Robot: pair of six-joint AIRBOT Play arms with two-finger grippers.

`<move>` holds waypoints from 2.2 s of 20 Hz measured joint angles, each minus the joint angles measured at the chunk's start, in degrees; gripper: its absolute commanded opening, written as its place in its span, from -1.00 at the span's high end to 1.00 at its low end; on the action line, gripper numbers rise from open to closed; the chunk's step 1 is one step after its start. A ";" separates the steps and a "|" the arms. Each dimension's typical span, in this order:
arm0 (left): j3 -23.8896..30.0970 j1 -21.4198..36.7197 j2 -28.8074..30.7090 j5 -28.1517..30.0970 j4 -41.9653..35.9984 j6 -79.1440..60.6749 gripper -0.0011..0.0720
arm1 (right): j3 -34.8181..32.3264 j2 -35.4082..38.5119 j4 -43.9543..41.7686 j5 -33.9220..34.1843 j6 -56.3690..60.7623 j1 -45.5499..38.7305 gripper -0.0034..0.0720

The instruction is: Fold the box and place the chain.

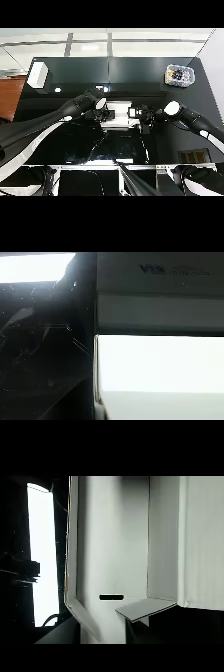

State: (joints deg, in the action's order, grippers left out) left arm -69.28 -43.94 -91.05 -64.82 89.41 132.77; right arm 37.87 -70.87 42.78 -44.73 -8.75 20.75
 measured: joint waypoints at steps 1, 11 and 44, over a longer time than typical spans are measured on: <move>0.00 0.00 0.00 0.00 0.09 0.00 0.91 | 0.00 -0.02 -0.42 -0.02 -0.02 0.00 0.23; 0.00 0.00 0.00 -0.26 0.57 0.02 0.90 | -0.09 -2.29 -10.43 2.12 -0.87 0.02 0.23; 0.00 -0.04 0.00 0.33 -0.02 0.00 0.90 | -0.07 -4.79 -18.84 3.87 -9.66 0.17 0.02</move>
State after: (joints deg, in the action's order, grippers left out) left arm -69.28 -43.99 -91.05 -64.49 89.38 132.77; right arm 37.80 -75.66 23.94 -40.86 -18.41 20.93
